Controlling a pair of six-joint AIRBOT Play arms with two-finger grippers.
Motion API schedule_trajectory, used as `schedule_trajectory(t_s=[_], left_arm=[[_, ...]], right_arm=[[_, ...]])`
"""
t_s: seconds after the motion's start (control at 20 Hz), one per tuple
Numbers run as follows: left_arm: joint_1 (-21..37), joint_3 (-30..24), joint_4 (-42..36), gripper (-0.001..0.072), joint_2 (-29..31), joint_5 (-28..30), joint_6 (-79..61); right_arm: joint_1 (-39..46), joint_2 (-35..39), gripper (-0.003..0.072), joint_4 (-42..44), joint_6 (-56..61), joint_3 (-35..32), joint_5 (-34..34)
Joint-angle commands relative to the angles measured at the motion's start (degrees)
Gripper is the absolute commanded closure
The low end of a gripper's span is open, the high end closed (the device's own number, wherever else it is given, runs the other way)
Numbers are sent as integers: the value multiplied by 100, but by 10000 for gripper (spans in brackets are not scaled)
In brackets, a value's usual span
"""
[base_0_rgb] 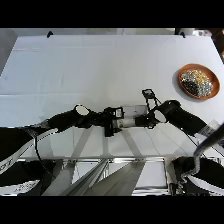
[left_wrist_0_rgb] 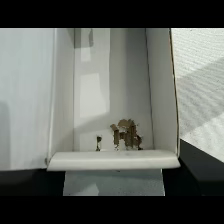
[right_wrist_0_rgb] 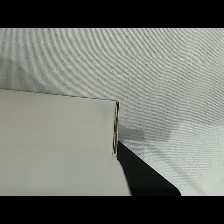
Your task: Fold the box and place the chain.
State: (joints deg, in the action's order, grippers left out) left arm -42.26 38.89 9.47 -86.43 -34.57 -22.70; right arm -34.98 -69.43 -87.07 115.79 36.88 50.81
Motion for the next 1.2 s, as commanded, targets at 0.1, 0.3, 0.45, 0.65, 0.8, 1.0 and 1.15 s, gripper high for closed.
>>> schedule_trajectory(t_s=[0.1, 0.3, 0.45, 0.65, 0.8, 1.0, 1.15], left_arm=[[2, 4, 0, 573, 4, 2, -2], [2, 4, 0, 573, 4, 2, -2], [2, 4, 0, 573, 4, 2, -2], [2, 4, 0, 573, 4, 2, -2], [2, 4, 0, 573, 4, 2, 0], [2, 4, 0, 573, 4, 2, -2], [2, 4, 0, 573, 4, 2, -2]], right_arm=[[-7, -4, 530, 94, -9, 2, -61], [-7, -4, 283, 184, -11, 2, -210], [-7, -4, 401, 170, -11, 2, -175], [-7, -4, 660, 166, -2, 2, -122], [-7, -4, 668, 59, 122, 2, 68], [-7, 2, 345, 31, 118, 2, 79], [-7, 61, 177, 28, 111, 2, 114]])
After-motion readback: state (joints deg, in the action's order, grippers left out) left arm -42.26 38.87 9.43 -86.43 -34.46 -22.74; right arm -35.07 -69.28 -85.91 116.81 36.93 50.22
